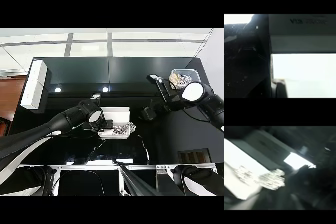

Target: Fold the box and place the chain.

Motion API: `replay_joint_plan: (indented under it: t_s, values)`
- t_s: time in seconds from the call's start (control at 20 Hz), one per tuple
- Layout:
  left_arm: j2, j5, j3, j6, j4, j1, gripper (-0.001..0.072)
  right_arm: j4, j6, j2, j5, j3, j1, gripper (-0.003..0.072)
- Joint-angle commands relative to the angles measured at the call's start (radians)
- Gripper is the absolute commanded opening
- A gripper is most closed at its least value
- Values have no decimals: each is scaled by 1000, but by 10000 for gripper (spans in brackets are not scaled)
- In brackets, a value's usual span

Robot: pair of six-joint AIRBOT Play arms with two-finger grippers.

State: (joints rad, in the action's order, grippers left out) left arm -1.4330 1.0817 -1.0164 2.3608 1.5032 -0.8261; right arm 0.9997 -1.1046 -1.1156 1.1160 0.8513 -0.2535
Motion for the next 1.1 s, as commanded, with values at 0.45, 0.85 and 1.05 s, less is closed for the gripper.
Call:
replay_joint_plan:
  t_s: [0.45, 0.85, 1.05]
  values:
    - [0, 0, 0, 0, 0, 0, 27, -253, 1189, -77, -318, -261, -87, 713]
    - [0, 0, 0, 0, 0, 0, 27, -301, 1235, -146, -367, -262, -103, 713]
    - [0, 0, 0, 0, 0, 0, 27, -315, 1188, -148, -384, -262, -117, 473]
